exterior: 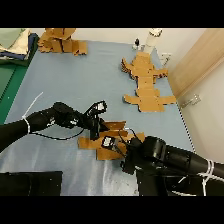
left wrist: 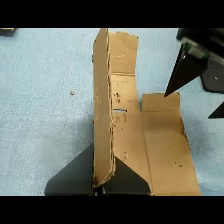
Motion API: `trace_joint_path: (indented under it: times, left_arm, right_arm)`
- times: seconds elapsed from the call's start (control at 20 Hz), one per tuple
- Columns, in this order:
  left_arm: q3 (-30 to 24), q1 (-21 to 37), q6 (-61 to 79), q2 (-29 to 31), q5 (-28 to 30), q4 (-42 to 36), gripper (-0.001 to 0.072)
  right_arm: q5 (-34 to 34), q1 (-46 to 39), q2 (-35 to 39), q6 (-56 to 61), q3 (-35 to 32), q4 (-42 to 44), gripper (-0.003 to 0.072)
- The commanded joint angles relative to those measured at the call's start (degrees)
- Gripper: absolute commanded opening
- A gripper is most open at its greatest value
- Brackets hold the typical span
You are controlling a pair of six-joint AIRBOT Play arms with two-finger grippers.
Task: Fold the box.
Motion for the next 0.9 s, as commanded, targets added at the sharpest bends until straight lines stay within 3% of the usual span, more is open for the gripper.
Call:
trace_joint_path:
  times: [0.0, 0.3, 0.55, 0.85]
  left_arm:
    - [0.04, 0.0, 0.0, -0.02, 0.0, 0.0, 0.0012]
    - [0.04, 0.02, 0.0, -0.02, 0.02, 0.0, 0.0012]
    - [0.04, 0.0, 0.0, -0.02, 0.0, 0.0, 0.0012]
    - [0.04, 0.0, 0.0, -0.02, 0.0, 0.0, 0.0012]
  right_arm:
    - [2.69, 0.68, -4.31, -1.38, -0.04, -2.34, 0.0616]
    - [8.92, 0.68, -5.7, 2.03, -0.02, -8.33, 0.0616]
    - [9.03, 0.7, -4.7, 3.34, -0.02, -8.13, 0.0616]
    - [8.11, 0.68, 1.66, 3.32, -0.02, -7.04, 0.0616]
